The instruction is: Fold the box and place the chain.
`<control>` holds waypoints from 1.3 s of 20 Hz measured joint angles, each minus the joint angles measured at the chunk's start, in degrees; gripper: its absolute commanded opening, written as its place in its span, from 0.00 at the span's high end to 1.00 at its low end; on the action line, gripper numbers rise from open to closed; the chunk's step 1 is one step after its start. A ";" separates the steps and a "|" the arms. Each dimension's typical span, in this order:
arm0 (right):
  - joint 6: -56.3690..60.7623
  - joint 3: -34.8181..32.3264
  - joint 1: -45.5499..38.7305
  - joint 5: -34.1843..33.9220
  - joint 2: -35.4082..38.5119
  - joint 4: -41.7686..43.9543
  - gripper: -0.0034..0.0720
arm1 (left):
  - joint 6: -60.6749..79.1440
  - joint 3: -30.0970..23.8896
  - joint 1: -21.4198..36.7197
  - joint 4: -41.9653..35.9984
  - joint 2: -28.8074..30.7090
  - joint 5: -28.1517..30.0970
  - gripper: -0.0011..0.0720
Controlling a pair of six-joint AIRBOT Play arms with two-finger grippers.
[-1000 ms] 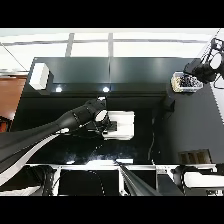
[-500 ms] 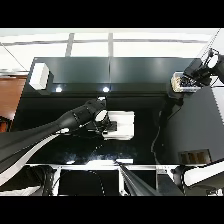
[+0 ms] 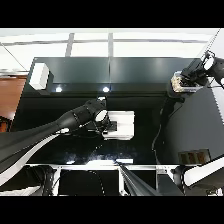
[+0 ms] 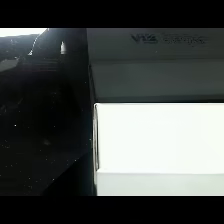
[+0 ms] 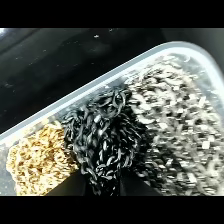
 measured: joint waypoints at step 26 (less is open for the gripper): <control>-26.14 5.88 2.78 31.15 44.52 25.33 0.95 | -0.02 0.00 -0.02 -0.02 0.00 -0.44 0.95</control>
